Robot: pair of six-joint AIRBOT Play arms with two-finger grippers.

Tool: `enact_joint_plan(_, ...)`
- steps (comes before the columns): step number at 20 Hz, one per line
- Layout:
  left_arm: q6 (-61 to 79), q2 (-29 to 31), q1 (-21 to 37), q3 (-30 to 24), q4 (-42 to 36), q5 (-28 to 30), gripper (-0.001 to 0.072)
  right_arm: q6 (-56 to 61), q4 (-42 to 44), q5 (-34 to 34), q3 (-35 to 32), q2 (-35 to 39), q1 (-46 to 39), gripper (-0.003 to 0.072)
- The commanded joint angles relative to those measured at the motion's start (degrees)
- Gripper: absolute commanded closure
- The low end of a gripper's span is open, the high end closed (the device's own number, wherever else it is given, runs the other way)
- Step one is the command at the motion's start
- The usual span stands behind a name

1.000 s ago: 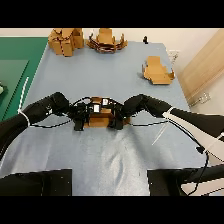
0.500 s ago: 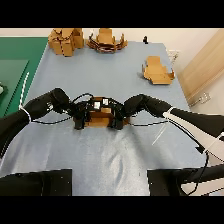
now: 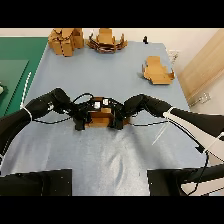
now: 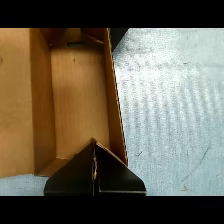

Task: Fold the box.

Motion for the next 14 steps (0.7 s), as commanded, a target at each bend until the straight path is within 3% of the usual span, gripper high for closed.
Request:
enact_joint_plan(1,-0.2,-0.1,0.0,0.1,-0.2,2.5,0.0682,-0.2,-0.1,0.1,0.0,0.0,0.1,0.0421)
enact_joint_plan(2,-0.1,-0.1,0.0,0.1,-0.3,2.6,0.0403,-0.2,-0.1,0.1,0.0,0.0,0.1,0.0421)
enact_joint_plan(3,-1.2,-0.1,0.0,0.1,-0.6,3.3,0.0234,-0.2,-0.1,0.1,0.0,0.0,0.1,0.0421)
enact_joint_plan(8,-1.8,0.7,0.0,1.5,-0.7,1.2,0.0235,-0.2,-0.1,0.1,0.0,0.0,0.1,0.0421)
enact_joint_plan(9,-1.9,1.6,0.0,2.1,-0.7,0.1,0.0242,-0.2,-0.1,0.1,0.0,0.0,0.1,0.0421)
enact_joint_plan(10,-2.1,2.8,0.0,2.6,-0.6,-1.0,0.0356,-0.2,-0.1,0.1,0.0,0.0,0.1,0.0421)
enact_joint_plan(11,-2.6,4.2,0.0,3.1,-0.4,-2.0,0.0558,-0.2,-0.1,0.1,0.0,0.0,0.1,0.0421)
enact_joint_plan(12,-2.6,5.7,0.0,3.5,-0.1,-3.0,0.0695,-0.2,-0.1,0.1,0.0,0.0,0.1,0.0421)
enact_joint_plan(14,-2.6,8.9,0.0,3.7,-0.1,-3.1,0.0697,-0.2,-0.1,0.1,0.0,0.0,0.1,0.0421)
